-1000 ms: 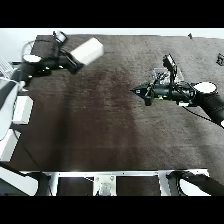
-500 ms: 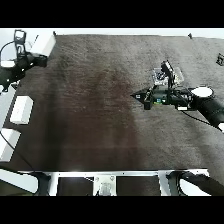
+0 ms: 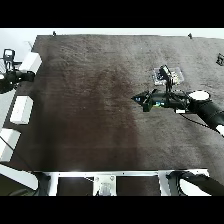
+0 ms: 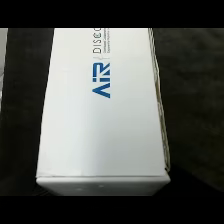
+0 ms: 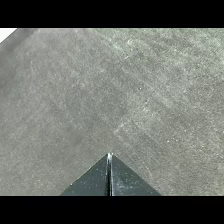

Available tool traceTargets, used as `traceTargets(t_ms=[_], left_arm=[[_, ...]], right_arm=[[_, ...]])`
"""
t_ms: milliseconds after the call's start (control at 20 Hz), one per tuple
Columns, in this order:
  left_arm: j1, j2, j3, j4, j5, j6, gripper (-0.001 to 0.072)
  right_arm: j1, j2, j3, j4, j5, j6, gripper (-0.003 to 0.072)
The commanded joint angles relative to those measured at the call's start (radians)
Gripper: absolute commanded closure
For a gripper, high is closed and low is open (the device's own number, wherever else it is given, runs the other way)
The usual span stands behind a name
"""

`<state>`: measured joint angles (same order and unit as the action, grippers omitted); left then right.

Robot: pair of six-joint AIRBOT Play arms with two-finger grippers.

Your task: Fold the box and place the chain.

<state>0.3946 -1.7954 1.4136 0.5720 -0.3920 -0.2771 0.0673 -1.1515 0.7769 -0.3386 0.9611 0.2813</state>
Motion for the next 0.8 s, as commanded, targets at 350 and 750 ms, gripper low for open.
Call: traceTargets(t_ms=[350,750], left_arm=[[0.012,-0.051,0.015,0.019,-0.011,-0.016,0.0057],[0.023,0.021,0.015,0.122,-0.053,-0.037,-0.0011]], right_arm=[[0.001,-0.001,-0.002,0.034,-0.012,0.000,0.0669],[0.000,0.000,-0.002,0.074,-0.012,-0.001,0.0324]])
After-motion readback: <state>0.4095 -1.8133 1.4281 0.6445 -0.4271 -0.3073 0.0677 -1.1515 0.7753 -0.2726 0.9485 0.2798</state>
